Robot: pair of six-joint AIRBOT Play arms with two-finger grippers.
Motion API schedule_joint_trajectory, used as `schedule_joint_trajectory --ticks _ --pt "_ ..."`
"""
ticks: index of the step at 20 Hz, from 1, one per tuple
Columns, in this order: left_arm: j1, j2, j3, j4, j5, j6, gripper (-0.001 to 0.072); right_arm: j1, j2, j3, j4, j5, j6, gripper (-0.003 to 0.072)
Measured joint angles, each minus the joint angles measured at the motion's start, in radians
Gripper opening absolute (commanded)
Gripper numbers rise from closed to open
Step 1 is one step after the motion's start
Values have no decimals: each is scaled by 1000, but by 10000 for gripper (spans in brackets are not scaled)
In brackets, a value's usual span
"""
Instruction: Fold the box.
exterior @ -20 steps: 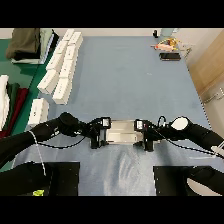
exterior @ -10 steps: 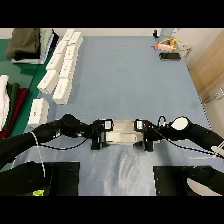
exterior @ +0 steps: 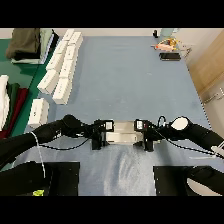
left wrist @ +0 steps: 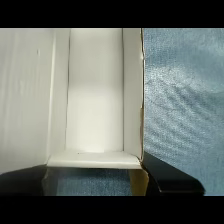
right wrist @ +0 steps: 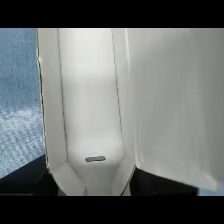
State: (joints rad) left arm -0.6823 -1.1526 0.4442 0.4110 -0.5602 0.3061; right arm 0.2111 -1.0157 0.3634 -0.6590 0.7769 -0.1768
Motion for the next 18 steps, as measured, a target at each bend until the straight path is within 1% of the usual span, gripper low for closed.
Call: schedule_joint_trajectory --ticks 18 --pt "-3 0 2 8 10 -11 465 0 0 0 0 0 0 514"
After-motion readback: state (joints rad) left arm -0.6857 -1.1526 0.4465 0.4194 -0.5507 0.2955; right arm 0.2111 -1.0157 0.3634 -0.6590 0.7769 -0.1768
